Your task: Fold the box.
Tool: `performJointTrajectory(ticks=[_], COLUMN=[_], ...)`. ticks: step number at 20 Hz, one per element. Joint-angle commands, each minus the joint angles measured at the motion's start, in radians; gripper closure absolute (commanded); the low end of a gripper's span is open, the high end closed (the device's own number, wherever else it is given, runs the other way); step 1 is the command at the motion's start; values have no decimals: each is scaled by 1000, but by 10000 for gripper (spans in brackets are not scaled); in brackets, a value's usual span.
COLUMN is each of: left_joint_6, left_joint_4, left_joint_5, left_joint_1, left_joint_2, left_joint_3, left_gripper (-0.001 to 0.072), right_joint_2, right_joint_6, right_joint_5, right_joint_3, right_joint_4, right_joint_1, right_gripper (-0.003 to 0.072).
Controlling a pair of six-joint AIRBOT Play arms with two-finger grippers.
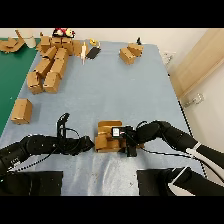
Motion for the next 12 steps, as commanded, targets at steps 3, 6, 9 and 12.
performJointTrajectory(ticks=[3,6,9,12], left_joint_6=[1,0,1,14], left_joint_4=[0,2,0,0], left_joint_5=[-3,32,70,56], left_joint_1=[1,1,1,1], left_joint_2=[0,-1,-1,-1], left_joint_3=[0,0,0,0], left_gripper=[288,288,288,288], right_joint_2=[0,0,0,0], right_joint_6=[0,0,0,0], right_joint_5=[0,0,0,0], right_joint_3=[0,0,0,0], right_joint_4=[0,0,0,0], right_joint_1=[0,0,0,0], right_gripper=[152,152,152,152])
